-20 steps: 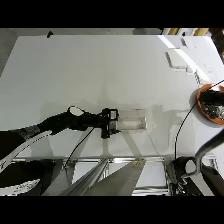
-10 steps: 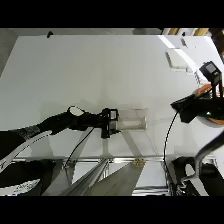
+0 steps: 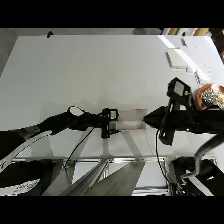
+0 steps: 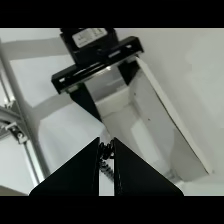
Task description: Fold the box and place the chain.
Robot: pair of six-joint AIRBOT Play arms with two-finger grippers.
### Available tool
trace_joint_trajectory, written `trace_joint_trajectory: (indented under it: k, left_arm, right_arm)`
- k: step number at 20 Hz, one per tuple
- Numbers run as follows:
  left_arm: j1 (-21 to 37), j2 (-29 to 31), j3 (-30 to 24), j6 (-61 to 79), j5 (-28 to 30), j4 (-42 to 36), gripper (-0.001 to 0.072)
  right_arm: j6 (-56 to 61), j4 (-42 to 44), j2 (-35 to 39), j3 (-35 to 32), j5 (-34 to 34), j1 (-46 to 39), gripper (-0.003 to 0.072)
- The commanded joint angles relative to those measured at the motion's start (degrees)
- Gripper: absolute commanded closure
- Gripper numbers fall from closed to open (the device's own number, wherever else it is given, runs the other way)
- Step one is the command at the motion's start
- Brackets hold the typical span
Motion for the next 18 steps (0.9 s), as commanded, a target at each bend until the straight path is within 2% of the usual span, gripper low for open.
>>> trace_joint_trajectory:
  k: [1,6,10,11,14,16,18]
  left_arm:
    - [0.0,0.0,0.0,0.0,0.0,0.0,0.0504]
    - [0.0,0.0,0.0,0.0,0.0,0.0,0.0504]
    - [0.0,0.0,0.0,0.0,0.0,0.0,0.0504]
    - [0.0,0.0,0.0,0.0,0.0,0.0,0.0505]
    - [0.0,0.0,0.0,0.0,0.0,0.0,0.0504]
    - [0.0,0.0,0.0,0.0,0.0,0.0,0.0504]
    - [0.0,0.0,0.0,0.0,0.0,0.0,0.0504]
  right_arm:
    - [-0.5,-0.6,-5.6,0.0,-3.0,5.5,0.0667]
    - [1.0,-6.3,-14.8,0.0,-6.5,6.8,0.0667]
    - [2.4,-8.2,-18.2,-2.4,-9.5,6.9,0.0665]
    - [2.7,-8.2,-18.5,-3.6,-10.9,6.9,0.0629]
    - [3.5,-8.7,-17.8,-4.0,-11.5,6.8,0.0397]
    - [3.4,-10.3,-14.9,-4.0,-10.5,6.8,0.0384]
    - [2.1,-19.1,-10.2,-4.0,-7.7,6.8,0.039]
